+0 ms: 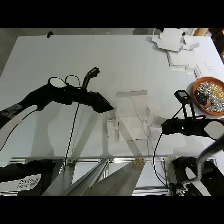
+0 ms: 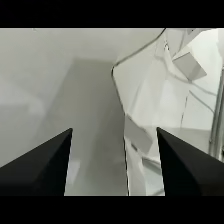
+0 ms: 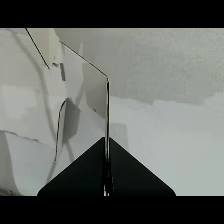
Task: Fold the box and place the chain.
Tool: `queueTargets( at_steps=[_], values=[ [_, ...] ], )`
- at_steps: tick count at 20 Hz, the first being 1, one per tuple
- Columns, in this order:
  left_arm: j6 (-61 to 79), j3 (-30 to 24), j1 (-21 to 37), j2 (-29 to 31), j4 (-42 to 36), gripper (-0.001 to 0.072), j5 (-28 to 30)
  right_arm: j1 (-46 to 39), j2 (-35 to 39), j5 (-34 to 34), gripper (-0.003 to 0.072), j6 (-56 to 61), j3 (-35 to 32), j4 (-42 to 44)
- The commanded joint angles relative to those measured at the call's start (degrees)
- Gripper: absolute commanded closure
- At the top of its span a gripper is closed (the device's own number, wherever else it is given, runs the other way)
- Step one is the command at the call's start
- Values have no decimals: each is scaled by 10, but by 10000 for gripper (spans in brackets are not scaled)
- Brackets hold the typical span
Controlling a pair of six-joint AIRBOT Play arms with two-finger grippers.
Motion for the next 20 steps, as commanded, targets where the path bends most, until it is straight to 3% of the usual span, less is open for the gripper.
queueTargets(
  at_steps=[1, 4, 8, 12, 13, 15, 20],
  values=[
    [91, 3, -32, -24, -47, 126, 46, 0, 0, 2, 663, 0, 0, 0],
    [89, 38, -40, -49, -34, 127, 30, 0, 0, 5, 663, 0, 0, 0],
    [19, 122, -52, -112, 42, 129, -46, 1, 0, 7, 662, 0, 0, 0],
    [21, 129, -58, -133, 60, 161, -68, 0, 0, 4, 662, 0, 0, 0],
    [27, 129, -61, -133, 60, 202, -68, 1, 0, 3, 662, 0, 0, 0],
    [27, 129, -67, -133, 60, 350, -66, 1, 0, 4, 662, 0, 0, 0],
    [73, 129, -66, -133, 60, 592, -68, 1, 0, 10, 662, 0, 0, 0]
  ],
)
